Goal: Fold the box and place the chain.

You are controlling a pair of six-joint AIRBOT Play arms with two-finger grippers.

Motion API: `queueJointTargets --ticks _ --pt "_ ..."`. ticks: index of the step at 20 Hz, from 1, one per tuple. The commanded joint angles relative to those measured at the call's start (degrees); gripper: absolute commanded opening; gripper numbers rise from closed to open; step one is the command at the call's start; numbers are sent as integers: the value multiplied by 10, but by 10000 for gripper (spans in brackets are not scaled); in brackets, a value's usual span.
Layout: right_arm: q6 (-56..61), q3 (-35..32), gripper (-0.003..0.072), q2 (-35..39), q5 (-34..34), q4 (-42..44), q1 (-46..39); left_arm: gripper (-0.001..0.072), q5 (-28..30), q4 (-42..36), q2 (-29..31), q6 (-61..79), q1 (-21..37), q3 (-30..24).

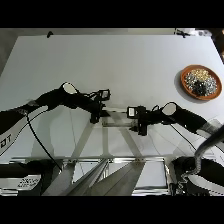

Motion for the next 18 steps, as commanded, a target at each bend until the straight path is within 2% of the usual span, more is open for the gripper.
queueJointTargets --ticks 1,9,13,14,15,17,18 --pt "1 0 294 0 1 0 0 12 0 0 0 0 0 0" --pt "1 0 294 0 1 0 0 11 -13 2 3 -2 2 0" --pt "1 0 294 0 1 0 0 15 -53 61 30 -2 2 0" --pt "1 0 294 0 1 0 0 43 -61 91 42 -3 2 0" --pt "1 0 294 0 1 0 0 114 -66 126 56 -18 2 0" --pt "1 0 294 0 1 0 0 384 -64 184 83 -79 3 0" --pt "1 0 294 0 1 0 0 467 -60 201 97 -103 7 0"
